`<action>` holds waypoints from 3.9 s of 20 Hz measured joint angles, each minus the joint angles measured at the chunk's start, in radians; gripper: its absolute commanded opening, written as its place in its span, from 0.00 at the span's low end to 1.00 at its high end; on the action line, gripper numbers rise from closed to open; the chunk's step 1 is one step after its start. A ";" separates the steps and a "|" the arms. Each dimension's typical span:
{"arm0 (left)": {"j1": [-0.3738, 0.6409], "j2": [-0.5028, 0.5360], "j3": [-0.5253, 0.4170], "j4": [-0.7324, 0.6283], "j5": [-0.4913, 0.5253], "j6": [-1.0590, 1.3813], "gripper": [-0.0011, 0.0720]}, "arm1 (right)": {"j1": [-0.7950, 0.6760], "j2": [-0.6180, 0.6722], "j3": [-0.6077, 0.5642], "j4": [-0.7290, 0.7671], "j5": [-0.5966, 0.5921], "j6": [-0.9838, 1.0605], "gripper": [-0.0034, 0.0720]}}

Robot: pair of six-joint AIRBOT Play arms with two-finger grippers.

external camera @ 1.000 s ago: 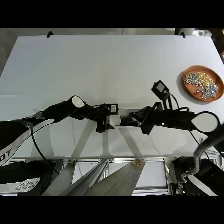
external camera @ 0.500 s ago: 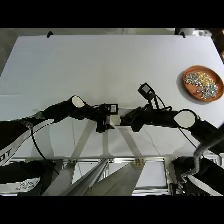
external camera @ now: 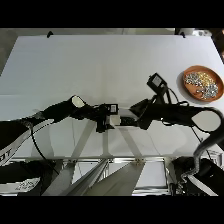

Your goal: Fold the box and place the chain.

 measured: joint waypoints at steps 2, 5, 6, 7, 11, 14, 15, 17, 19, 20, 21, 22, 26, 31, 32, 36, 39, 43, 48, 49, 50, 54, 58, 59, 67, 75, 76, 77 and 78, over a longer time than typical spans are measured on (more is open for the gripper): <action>0.000 0.000 0.000 0.000 0.000 0.000 0.54 | -0.030 -0.008 0.031 -0.082 0.021 0.043 0.20; 0.000 0.000 0.000 0.000 0.000 0.000 0.54 | -0.053 -0.089 0.087 -0.151 0.048 0.048 0.21; 0.000 0.000 0.000 0.000 0.000 0.000 0.54 | -0.057 -0.132 0.113 -0.165 0.057 0.034 0.21; 0.000 0.000 0.000 0.000 0.000 0.000 0.54 | -0.060 -0.173 0.140 -0.174 0.065 0.018 0.30; 0.000 0.000 0.000 0.000 0.000 0.000 0.54 | -0.065 -0.344 0.257 -0.187 0.196 -0.077 0.42; 0.000 0.000 0.000 0.000 0.000 0.000 0.54 | -0.066 -0.421 0.297 -0.158 0.301 -0.159 0.42; 0.000 0.000 0.000 0.000 0.000 0.000 0.54 | -0.066 -0.434 0.304 -0.143 0.328 -0.182 0.42; 0.000 0.000 0.000 0.000 0.000 0.000 0.54 | -0.066 -0.450 0.311 -0.123 0.370 -0.214 0.42; 0.000 0.000 0.000 0.000 0.000 0.000 0.54 | -0.064 -0.459 0.316 -0.111 0.401 -0.234 0.42; 0.000 0.000 0.000 0.000 0.000 0.000 0.54 | -0.060 -0.462 0.317 -0.105 0.411 -0.243 0.42; 0.000 0.000 0.000 0.000 0.000 0.000 0.54 | -0.055 -0.463 0.317 -0.098 0.422 -0.249 0.42; 0.000 0.000 0.000 0.000 0.000 0.000 0.54 | -0.048 -0.465 0.318 -0.094 0.432 -0.254 0.42; 0.000 0.000 0.000 0.000 0.000 0.000 0.54 | -0.010 -0.467 0.315 -0.079 0.481 -0.272 0.52; 0.000 0.000 0.000 0.000 0.000 0.000 0.54 | 0.057 -0.464 0.251 -0.081 0.425 -0.279 0.54; 0.000 0.000 0.000 0.000 0.000 0.000 0.54 | 0.068 -0.463 0.238 -0.089 0.402 -0.279 0.53; 0.000 0.000 0.000 0.000 0.000 -0.003 0.54 | 0.088 -0.455 0.213 -0.114 0.327 -0.269 0.50; 0.000 0.000 0.000 -0.002 0.000 -0.004 0.54 | 0.092 -0.432 0.207 -0.158 0.293 -0.263 0.49; 0.000 0.000 0.000 -0.001 0.000 -0.003 0.54 | 0.094 -0.415 0.204 -0.194 0.251 -0.260 0.41; 0.000 0.000 0.000 -0.001 0.000 -0.001 0.54 | 0.106 -0.409 0.185 -0.205 0.235 -0.260 0.36; 0.000 0.000 0.000 -0.001 0.000 0.000 0.54 | 0.108 -0.408 0.179 -0.204 0.232 -0.260 0.36; 0.000 0.000 0.000 -0.001 0.000 -0.001 0.54 | 0.111 -0.408 0.173 -0.205 0.226 -0.260 0.36; 0.000 0.000 0.000 -0.002 0.000 -0.002 0.54 | 0.114 -0.408 0.164 -0.206 0.202 -0.258 0.34; 0.000 0.000 0.000 -0.002 0.000 -0.002 0.54 | 0.115 -0.407 0.161 -0.207 0.188 -0.253 0.34; 0.000 0.000 0.000 -0.002 0.000 -0.002 0.54 | 0.115 -0.407 0.161 -0.207 0.184 -0.249 0.34; 0.000 0.000 0.000 -0.001 0.000 -0.001 0.54 | 0.115 -0.407 0.160 -0.207 0.167 -0.214 0.34; 0.000 0.000 0.000 0.001 0.000 0.001 0.54 | 0.115 -0.391 0.159 -0.206 0.145 -0.207 0.34; 0.000 0.000 0.000 0.001 0.000 0.001 0.54 | 0.115 -0.389 0.159 -0.206 0.141 -0.207 0.34; 0.000 0.000 0.000 0.006 0.001 0.006 0.54 | 0.115 -0.388 0.160 -0.205 0.126 -0.207 0.34; 0.000 0.000 0.000 0.005 0.001 0.005 0.54 | 0.114 -0.387 0.160 -0.204 0.124 -0.206 0.34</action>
